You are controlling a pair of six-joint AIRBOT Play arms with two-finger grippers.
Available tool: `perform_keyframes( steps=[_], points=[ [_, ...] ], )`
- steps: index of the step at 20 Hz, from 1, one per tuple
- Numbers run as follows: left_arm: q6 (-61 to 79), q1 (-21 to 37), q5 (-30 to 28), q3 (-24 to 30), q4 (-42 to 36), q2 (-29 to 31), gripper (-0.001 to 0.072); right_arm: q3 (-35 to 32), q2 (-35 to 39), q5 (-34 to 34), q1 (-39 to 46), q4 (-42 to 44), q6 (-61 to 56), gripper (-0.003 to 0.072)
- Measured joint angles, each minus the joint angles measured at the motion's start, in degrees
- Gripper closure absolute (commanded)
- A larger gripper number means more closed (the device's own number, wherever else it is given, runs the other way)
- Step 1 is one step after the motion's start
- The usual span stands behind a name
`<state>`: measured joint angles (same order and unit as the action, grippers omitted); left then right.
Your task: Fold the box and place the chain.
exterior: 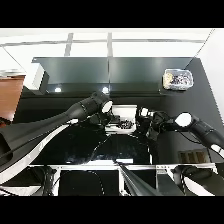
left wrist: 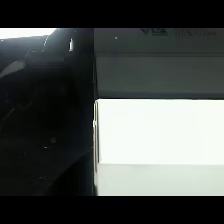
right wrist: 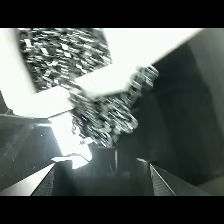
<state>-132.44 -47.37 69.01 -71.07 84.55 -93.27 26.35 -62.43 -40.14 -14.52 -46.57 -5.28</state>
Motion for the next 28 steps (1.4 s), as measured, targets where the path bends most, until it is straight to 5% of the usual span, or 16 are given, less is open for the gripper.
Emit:
perform_keyframes(
  steps=[12, 13, 14, 15, 16, 21, 28],
  points=[
    [0.02, 0.0, 0.42, 0.0, 0.0, 0.0, 0.068, 1.46, -5.25, 3.87, -2.32, 10.67, 16.2, -0.0034],
    [0.02, 0.0, 0.42, 0.0, 0.0, 0.0, 0.068, 1.49, -5.44, 4.07, -2.84, 10.84, 16.44, 0.0063],
    [0.02, 0.0, 0.48, 0.02, 0.02, 0.0, 0.068, 1.49, -5.68, 4.02, -3.3, 10.88, 16.61, 0.0264],
    [0.0, 0.0, 0.63, 0.02, 0.02, 0.0, 0.068, 1.46, -5.9, 3.67, -3.67, 10.56, 16.65, 0.0356],
    [0.02, 0.0, 0.61, 0.02, 0.02, 0.0, 0.068, 1.49, -6.01, 4.61, -3.91, 10.12, 16.39, 0.062],
    [0.02, 0.0, 0.5, 0.02, 0.02, 0.0, 0.068, 1.53, -3.13, 2.27, -3.96, -0.31, 4.9, 0.0676],
    [0.02, 0.0, 0.39, 0.02, 0.02, 0.0, 0.068, 4.87, 11.96, -5.51, -0.85, -10.54, -26.64, 0.0675]
  ],
)
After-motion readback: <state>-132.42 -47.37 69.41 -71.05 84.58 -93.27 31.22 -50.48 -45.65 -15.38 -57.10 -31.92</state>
